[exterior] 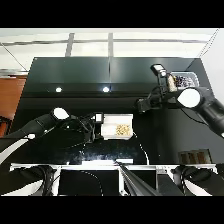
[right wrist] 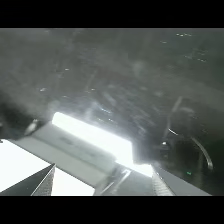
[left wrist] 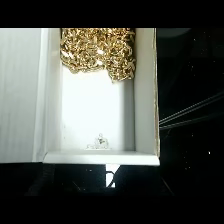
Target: Fold the box and place the chain.
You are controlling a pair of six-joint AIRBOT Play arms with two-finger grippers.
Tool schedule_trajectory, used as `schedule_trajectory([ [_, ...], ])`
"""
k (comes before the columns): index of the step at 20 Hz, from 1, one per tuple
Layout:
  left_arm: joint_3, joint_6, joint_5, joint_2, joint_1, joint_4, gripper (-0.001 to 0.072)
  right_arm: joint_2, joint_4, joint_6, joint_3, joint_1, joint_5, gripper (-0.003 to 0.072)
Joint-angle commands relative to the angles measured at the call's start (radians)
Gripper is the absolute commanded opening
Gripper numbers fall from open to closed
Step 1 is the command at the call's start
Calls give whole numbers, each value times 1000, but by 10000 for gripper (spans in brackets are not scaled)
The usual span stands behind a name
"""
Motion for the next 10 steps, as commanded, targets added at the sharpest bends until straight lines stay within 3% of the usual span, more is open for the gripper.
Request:
schedule_trajectory([
  [1, 1, -1, 0, 0, 0, 1, 467, -97, 265, -354, 12, 15, 21, 704],
  [4, 1, -1, 0, 0, 0, 1, 467, -111, 319, -678, 12, 15, 112, 704],
  [10, 1, -1, 0, 0, 0, 1, 468, -111, 290, -970, 12, 15, 197, 704],
])
